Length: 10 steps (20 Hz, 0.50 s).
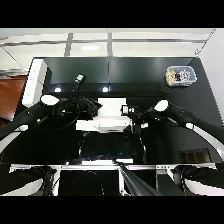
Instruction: Fold the box and place the chain.
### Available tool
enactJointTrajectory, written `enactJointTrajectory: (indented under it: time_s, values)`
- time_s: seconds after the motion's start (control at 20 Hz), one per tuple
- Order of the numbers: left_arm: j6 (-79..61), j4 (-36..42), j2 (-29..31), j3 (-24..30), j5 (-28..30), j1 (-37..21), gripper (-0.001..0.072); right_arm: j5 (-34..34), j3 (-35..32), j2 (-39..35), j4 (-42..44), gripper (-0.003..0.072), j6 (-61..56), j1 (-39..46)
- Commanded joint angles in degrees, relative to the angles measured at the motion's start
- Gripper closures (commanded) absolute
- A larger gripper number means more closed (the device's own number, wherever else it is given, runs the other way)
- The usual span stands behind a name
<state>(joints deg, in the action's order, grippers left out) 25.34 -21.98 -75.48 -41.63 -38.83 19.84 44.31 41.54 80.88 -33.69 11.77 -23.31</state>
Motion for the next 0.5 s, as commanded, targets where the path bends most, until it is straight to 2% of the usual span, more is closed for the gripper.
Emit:
enactJointTrajectory:
  time_s: [0.0, 0.1, 0.25, 0.45]
  values:
    - [5.77, -9.77, -5.53, -2.69, -9.29, -0.07, 0.0688, 0.02, 0.0, 0.04, 0.0, 0.0472, 0.0, -0.02]
    - [5.77, -10.43, -7.89, -4.22, -13.35, -0.07, 0.0688, 0.02, 0.0, 0.04, 0.0, 0.0472, 0.0, -0.02]
    - [5.77, -12.26, -8.74, -6.95, -12.85, -0.09, 0.0689, 0.02, 0.0, 0.04, 0.0, 0.0471, 0.0, -0.02]
    - [8.02, -17.88, -4.33, -12.96, -12.81, -1.33, 0.0689, 0.04, 0.0, 0.04, 0.0, 0.0471, 0.0, -0.02]
